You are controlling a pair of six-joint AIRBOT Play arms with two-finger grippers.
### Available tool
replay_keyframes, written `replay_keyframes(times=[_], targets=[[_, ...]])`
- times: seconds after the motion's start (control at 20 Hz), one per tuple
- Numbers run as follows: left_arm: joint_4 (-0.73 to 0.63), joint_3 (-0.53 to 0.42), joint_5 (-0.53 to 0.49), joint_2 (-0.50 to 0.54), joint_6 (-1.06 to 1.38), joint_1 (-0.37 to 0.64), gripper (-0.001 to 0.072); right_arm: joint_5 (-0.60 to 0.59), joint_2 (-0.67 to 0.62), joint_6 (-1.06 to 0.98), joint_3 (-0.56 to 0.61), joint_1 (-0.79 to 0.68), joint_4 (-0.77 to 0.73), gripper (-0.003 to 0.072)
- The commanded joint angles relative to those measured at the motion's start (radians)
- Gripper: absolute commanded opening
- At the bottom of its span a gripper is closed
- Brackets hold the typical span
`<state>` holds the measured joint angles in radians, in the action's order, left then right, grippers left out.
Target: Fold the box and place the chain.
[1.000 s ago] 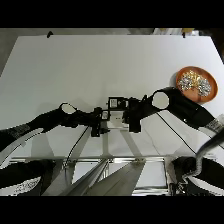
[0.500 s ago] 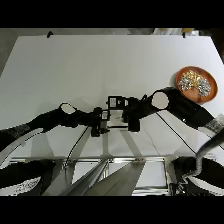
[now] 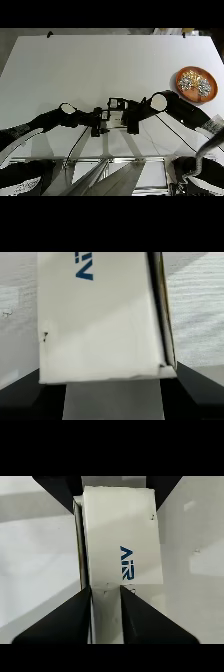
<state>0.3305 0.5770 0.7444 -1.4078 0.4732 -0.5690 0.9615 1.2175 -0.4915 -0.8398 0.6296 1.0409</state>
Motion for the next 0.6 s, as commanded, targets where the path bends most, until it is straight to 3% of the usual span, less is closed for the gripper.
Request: replay_keyframes(times=[0.0,0.5,0.55], targets=[[-0.002,0.000,-0.008,0.000,-0.002,0.000,0.0326,0.042,-0.015,0.032,0.007,0.001,-0.006,0.0310],[-0.002,0.000,-0.008,0.000,-0.002,0.000,0.0326,0.037,-0.079,0.050,0.007,0.000,-0.070,0.0290],[-0.002,0.000,-0.007,0.000,-0.002,0.000,0.0326,0.032,-0.078,0.049,0.007,0.000,-0.082,0.0199]])
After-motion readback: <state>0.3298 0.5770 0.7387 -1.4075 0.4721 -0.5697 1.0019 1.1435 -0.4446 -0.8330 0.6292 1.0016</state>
